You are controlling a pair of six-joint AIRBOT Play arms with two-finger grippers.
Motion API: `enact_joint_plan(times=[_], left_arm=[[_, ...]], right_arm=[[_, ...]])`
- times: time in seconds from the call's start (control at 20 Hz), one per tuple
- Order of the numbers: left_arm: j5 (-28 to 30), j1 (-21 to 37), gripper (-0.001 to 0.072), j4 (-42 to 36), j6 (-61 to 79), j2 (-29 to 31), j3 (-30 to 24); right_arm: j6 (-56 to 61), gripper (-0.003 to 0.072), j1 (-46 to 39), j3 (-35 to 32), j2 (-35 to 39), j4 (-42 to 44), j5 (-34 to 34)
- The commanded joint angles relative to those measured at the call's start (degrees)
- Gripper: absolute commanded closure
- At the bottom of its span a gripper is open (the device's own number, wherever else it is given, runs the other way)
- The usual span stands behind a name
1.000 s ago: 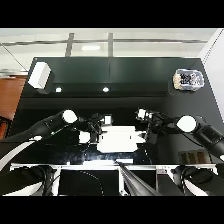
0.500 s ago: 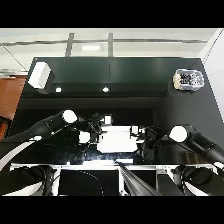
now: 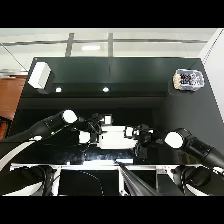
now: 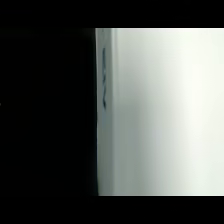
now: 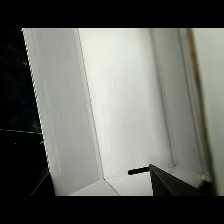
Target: Fold the box and place the chain.
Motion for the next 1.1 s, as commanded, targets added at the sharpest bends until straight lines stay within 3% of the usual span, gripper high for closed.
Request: enact_joint_plan(times=[0.0, 0.25, 0.45, 0.85, 1.05], left_arm=[[0.0, -0.02, 0.0682, 0.02, 0.02, 0.0, 0.04], [-0.02, -0.02, 0.0683, 0.02, 0.02, 0.0, 0.04], [-0.02, -0.02, 0.0683, 0.02, 0.02, 0.0, 0.04], [-0.04, -0.02, 0.0682, 0.02, 0.02, 0.0, 0.04], [-0.02, -0.02, 0.0682, 0.02, 0.02, 0.0, 0.04]], right_arm=[[3.15, -0.0007, 0.04, 1.51, 1.75, -6.78, -0.26], [3.52, -0.0008, -5.55, 2.01, 5.92, -8.87, -0.02], [-0.61, -0.0008, -6.32, 1.68, 5.38, -1.75, 2.23], [-9.29, -0.0008, -6.58, 1.64, -1.05, 2.34, -1.73], [-14.67, -0.0008, -8.33, 1.62, -1.46, 10.71, -1.53]])
